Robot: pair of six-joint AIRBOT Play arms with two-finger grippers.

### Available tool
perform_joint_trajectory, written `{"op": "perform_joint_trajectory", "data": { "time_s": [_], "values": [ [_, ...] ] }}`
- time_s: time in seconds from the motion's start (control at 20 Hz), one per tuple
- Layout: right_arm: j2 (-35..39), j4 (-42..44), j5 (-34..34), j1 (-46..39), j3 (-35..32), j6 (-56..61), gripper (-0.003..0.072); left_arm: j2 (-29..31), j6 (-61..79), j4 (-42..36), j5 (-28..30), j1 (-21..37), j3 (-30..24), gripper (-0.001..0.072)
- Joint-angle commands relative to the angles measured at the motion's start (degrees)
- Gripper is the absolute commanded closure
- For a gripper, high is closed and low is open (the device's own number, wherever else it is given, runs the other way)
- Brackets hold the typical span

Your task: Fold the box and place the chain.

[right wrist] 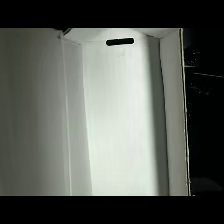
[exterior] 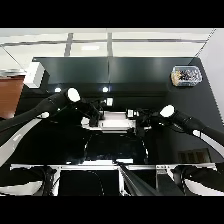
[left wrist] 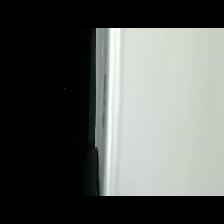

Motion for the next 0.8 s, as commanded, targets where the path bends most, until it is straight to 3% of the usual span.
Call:
{"op": "perform_joint_trajectory", "data": {
  "time_s": [0.0,0.05,0.1,0.35,0.5,0.55,0.6,0.65,0.7,0.75],
  "values": [
    [0.0,-0.7,0.2,0.0,0.0,0.2,0.0205,0.5,0.0,-1.5,0.3,0.2,0.1,0.0376],
    [0.0,-0.7,0.2,0.0,0.0,0.2,0.0205,1.2,-0.3,-1.3,0.3,0.3,0.2,0.0177],
    [0.0,-0.7,0.2,0.0,0.0,0.2,0.0205,2.1,-2.2,-1.2,0.3,0.5,0.4,0.0054],
    [0.0,-0.9,0.3,0.0,0.0,0.2,0.0206,9.7,-21.5,7.3,-0.6,3.5,2.1,0.003],
    [0.0,-1.0,0.3,0.0,0.0,0.2,0.0207,14.9,-31.0,8.9,-6.3,6.8,2.1,0.0035],
    [0.0,-0.9,0.3,0.0,0.0,0.2,0.0207,16.0,-35.5,9.0,-9.4,8.1,2.1,0.0128],
    [0.0,-1.0,0.3,0.1,0.0,0.2,0.0272,16.6,-39.1,8.9,-13.4,9.4,2.1,0.0316],
    [0.0,-1.0,0.3,0.0,0.0,0.2,0.0385,16.7,-41.2,8.5,-18.6,10.6,2.1,0.0529],
    [0.0,-1.0,0.4,0.1,0.0,0.2,0.0374,16.6,-40.7,6.3,-25.0,11.8,1.6,0.0684],
    [0.0,-1.0,0.4,0.1,0.0,0.2,0.0375,16.6,-40.5,2.4,-29.6,12.9,0.4,0.0684]
  ]
}}
